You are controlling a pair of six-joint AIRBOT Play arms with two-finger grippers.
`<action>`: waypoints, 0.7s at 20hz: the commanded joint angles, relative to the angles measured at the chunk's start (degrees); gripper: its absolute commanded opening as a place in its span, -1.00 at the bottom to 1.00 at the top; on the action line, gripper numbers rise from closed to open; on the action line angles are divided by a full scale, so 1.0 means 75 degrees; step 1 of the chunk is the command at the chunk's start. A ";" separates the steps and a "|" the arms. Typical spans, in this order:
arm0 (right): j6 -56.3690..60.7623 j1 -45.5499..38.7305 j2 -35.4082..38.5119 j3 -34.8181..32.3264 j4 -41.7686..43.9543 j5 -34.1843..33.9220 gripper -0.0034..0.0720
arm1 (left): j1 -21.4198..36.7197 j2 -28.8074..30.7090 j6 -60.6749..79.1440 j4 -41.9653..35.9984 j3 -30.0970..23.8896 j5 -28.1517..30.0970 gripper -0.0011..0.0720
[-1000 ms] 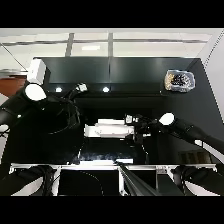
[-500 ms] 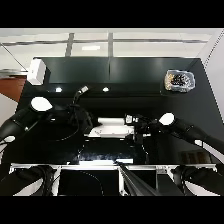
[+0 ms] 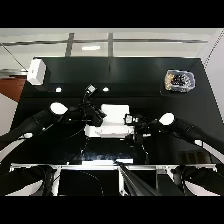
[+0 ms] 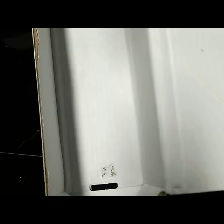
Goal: Fold the box and place the chain.
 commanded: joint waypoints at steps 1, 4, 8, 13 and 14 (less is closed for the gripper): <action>0.0003 0.0009 -0.0006 -0.0003 0.0003 0.0003 0.19 | 0.0006 -0.0157 0.0099 0.0423 0.0070 -0.0026 -0.88; 0.0003 0.0009 -0.0006 -0.0003 0.0003 0.0003 0.19 | 0.0583 0.0481 0.0029 0.1454 0.0504 -0.0705 -0.52; 0.0003 0.0009 -0.0006 0.0000 0.0003 -0.0003 0.20 | 0.1431 0.1545 -0.0140 0.3424 0.0618 -0.2454 0.98; 0.0003 0.0009 -0.0006 -0.0003 0.0003 -0.0003 0.20 | 0.1303 0.1693 0.0959 0.4226 0.0618 -0.3666 0.98; 0.0003 0.0009 -0.0006 0.0000 0.0003 -0.0003 0.20 | 0.1169 0.1693 0.0918 0.3893 0.0618 -0.3523 0.98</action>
